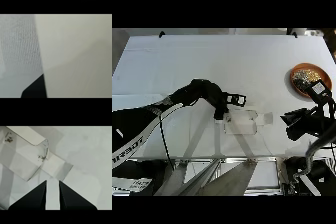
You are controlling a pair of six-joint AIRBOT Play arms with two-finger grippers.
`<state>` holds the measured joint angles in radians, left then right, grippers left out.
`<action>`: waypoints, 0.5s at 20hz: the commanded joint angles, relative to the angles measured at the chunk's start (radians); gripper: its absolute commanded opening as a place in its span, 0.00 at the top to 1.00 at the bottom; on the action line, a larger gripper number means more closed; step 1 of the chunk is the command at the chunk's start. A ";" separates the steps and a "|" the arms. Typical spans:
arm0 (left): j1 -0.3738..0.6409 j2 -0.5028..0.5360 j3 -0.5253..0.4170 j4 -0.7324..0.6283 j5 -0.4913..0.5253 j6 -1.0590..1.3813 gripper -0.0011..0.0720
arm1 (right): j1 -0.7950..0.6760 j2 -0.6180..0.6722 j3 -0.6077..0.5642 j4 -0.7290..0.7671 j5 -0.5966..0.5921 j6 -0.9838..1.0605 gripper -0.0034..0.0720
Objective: Fold the box and place the chain.
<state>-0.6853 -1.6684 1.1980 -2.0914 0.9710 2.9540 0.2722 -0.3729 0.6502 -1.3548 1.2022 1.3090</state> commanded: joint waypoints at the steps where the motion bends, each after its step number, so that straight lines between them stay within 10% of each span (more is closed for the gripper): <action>1: -0.001 -0.003 0.012 -0.049 -0.031 -0.001 0.98 | 0.001 0.001 0.000 0.000 0.000 0.000 0.75; 10: -0.001 -0.022 0.012 -0.054 -0.048 -0.002 0.98 | 0.001 0.001 0.000 0.000 0.000 0.000 0.75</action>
